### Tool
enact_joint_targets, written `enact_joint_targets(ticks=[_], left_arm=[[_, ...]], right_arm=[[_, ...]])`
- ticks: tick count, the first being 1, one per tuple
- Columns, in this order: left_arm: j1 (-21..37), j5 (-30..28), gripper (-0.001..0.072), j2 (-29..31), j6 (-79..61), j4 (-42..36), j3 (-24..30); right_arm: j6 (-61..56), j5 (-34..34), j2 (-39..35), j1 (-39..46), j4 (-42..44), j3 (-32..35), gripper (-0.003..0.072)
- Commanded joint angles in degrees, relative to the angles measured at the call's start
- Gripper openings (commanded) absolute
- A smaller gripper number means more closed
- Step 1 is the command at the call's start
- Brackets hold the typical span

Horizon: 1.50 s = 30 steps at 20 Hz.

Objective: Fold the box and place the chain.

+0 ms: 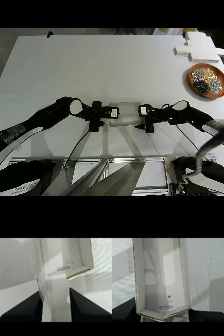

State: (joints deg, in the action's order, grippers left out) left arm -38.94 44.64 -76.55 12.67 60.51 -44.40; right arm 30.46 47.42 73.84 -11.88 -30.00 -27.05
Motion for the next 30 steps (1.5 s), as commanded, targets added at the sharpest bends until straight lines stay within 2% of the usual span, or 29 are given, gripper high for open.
enact_joint_targets(ticks=[1,7,9,13,14,16,20,25,30], left_arm=[[-0.66,0.24,0.0316,-0.15,-1.14,-1.40,0.28],[-0.85,-0.35,0.0313,-0.13,-1.11,-0.55,0.28],[-0.52,-0.28,0.0351,0.11,-1.11,1.99,0.31],[0.39,-1.64,0.0361,2.73,-1.11,3.58,1.84],[0.61,-2.99,0.0415,4.00,-1.14,3.63,3.10],[0.81,-6.14,0.0416,6.51,-1.14,2.82,6.29],[0.63,-8.94,0.0413,6.60,-1.31,-0.70,9.27],[0.63,-13.29,0.0415,6.60,-1.29,-0.98,9.99],[0.35,-12.98,0.0414,6.73,-1.88,-3.21,9.99]], right_arm=[[-0.17,-0.24,-0.04,0.04,0.24,0.02,0.0402],[-0.17,-0.26,-0.04,0.04,0.24,0.02,0.0402],[-0.17,-0.26,-0.04,0.04,0.24,0.02,0.0402],[-0.17,-0.26,-0.04,0.04,0.26,0.02,0.0402],[-0.17,-0.26,-0.04,0.04,0.24,0.02,0.0402],[-0.17,-0.26,-0.04,0.04,0.24,0.02,0.0402],[-0.17,-0.26,-0.04,0.04,0.24,0.02,0.0402],[-0.17,-0.26,-0.04,0.04,0.24,0.02,0.0402],[-0.17,-0.26,-0.04,0.04,0.26,0.02,0.0402]])
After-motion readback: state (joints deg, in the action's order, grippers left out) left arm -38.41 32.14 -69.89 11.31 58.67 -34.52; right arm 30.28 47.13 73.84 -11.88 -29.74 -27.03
